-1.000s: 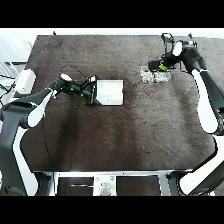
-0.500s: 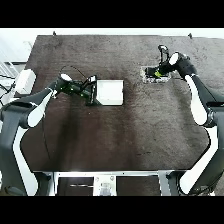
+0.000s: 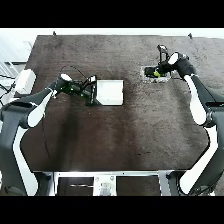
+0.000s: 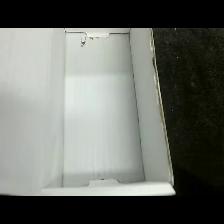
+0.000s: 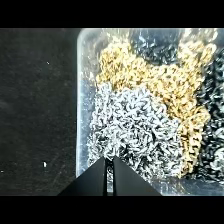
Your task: Fold the box and place the chain.
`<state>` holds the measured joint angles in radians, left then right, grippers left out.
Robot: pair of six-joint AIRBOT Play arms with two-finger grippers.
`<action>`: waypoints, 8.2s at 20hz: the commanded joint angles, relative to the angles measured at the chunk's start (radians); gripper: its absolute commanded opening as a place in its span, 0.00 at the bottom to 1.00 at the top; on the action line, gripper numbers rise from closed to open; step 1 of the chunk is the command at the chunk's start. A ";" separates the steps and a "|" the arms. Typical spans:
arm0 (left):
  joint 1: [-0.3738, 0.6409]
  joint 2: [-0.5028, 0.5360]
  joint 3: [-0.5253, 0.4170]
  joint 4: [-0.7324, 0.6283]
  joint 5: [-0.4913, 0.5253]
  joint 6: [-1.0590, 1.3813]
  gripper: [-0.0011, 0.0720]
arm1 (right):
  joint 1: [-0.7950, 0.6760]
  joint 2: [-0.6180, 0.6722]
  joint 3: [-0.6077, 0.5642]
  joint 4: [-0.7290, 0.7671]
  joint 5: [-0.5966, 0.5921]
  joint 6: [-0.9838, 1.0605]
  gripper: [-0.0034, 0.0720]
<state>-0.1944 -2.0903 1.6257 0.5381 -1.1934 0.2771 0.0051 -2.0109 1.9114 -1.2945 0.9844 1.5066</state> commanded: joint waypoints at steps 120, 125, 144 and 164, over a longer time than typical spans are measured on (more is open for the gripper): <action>0.000 0.001 0.000 0.000 0.001 0.001 0.66 | 0.499 0.811 -0.600 0.127 -0.438 -0.163 0.06; 0.000 0.001 0.000 0.000 0.001 0.001 0.66 | 0.550 0.731 -0.657 0.134 -0.478 -0.152 0.06; 0.000 0.001 0.000 0.000 0.001 0.000 0.66 | 0.487 0.570 -0.685 0.075 -0.530 -0.153 0.56; 0.000 0.001 0.000 0.000 0.007 0.000 0.66 | 0.116 0.137 -0.541 0.207 -0.645 -0.025 0.56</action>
<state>-0.1944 -2.0903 1.6253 0.5381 -1.1892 0.2779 0.1139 -1.8004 1.3128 -1.1042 0.3454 1.4796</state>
